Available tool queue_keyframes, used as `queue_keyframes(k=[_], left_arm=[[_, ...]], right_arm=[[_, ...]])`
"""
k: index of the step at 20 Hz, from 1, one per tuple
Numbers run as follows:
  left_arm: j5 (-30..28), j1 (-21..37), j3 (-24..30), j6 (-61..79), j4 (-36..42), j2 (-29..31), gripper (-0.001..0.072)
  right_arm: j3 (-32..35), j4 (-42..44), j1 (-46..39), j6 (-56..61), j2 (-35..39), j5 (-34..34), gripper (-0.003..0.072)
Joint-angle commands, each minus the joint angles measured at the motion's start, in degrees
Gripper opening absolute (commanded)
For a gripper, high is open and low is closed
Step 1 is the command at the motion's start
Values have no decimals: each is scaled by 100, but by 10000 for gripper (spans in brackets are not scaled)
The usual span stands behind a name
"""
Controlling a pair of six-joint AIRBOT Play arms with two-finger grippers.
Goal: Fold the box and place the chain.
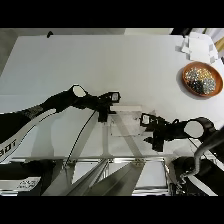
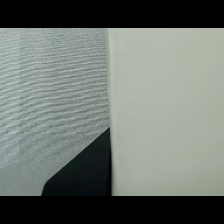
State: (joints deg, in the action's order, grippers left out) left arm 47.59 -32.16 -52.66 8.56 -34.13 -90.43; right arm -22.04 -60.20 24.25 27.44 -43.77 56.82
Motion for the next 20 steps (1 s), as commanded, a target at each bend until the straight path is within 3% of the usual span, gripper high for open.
queue_keyframes(k=[1,5,12,16,20], left_arm=[[0,-4,2,2,-2,-2,9],[-2,-4,2,2,-2,-2,9],[-2,-7,2,2,-2,-2,9],[-2,-7,2,2,-2,-2,9],[-2,-7,2,2,-2,-2,9]], right_arm=[[20,-210,157,-1056,-267,-372,480],[173,-673,708,-1128,-267,-1331,529],[1051,-879,1635,-1141,-254,-3281,531],[1062,-881,1733,-1141,-229,-3829,531],[1060,-901,1716,-1143,-125,-3923,531]])
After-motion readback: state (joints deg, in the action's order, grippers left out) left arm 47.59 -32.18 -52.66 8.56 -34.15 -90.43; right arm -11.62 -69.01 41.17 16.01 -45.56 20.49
